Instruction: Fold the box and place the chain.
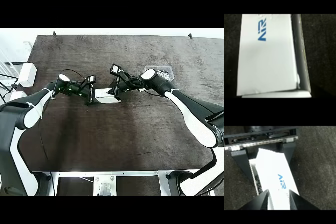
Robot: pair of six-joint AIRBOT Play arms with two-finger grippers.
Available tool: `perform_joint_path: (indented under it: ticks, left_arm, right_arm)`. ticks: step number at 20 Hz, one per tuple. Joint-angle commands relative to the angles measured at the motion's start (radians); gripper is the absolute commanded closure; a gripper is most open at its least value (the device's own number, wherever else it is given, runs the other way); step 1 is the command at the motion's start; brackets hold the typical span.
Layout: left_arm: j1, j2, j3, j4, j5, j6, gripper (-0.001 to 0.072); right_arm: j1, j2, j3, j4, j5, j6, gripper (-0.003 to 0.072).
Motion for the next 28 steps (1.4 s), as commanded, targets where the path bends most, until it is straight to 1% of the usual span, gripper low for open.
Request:
perform_joint_path:
  ticks: [1,4,8,12,15,20,21,22,23,24,25,27,28]
  left_arm:
    - [-0.001,0.000,0.000,0.002,-0.005,0.002,0.0184]
    - [-0.001,0.000,0.000,0.002,-0.005,0.002,0.0184]
    - [-0.001,0.000,0.000,0.002,-0.005,0.002,0.0185]
    - [-0.001,0.000,0.000,0.002,-0.005,0.002,0.0185]
    - [-0.001,0.000,0.000,0.002,-0.005,0.002,0.0185]
    - [-0.001,0.000,0.000,0.002,-0.005,0.002,0.0185]
    - [-0.001,0.000,0.000,0.002,-0.005,0.002,0.0185]
    - [-0.001,0.000,0.000,0.002,-0.005,0.002,0.0185]
    - [-0.001,0.000,0.000,0.002,-0.005,0.002,0.0185]
    - [-0.001,0.000,0.000,0.002,-0.005,0.002,0.0185]
    - [-0.001,0.000,0.000,0.002,-0.005,0.002,0.0185]
    - [-0.001,0.000,0.000,0.002,-0.005,0.002,0.0185]
    - [-0.001,0.000,0.000,0.002,-0.005,0.002,0.0185]
  right_arm:
    - [0.005,-0.003,0.001,0.003,-0.004,0.001,0.0421]
    - [0.007,-0.003,0.000,0.003,0.006,0.002,0.0425]
    - [0.007,-0.003,-0.020,0.004,0.072,0.005,0.0435]
    - [0.007,-0.003,-0.056,0.004,0.072,0.004,0.0434]
    - [0.001,-0.003,-0.060,0.013,0.080,0.004,0.0431]
    - [-0.042,-0.003,-0.059,0.160,0.188,-0.052,0.0401]
    - [-0.053,-0.003,-0.058,0.178,0.207,-0.051,0.0379]
    - [-0.061,-0.003,-0.055,0.187,0.227,-0.052,0.0373]
    - [-0.067,-0.003,-0.053,0.200,0.238,-0.052,0.0347]
    - [-0.073,-0.003,-0.048,0.207,0.241,-0.052,0.0348]
    - [-0.074,-0.003,-0.045,0.225,0.240,-0.052,0.0362]
    - [-0.080,-0.005,-0.043,0.244,0.220,-0.048,0.0659]
    - [-0.080,-0.011,-0.043,0.243,0.193,-0.017,0.0674]
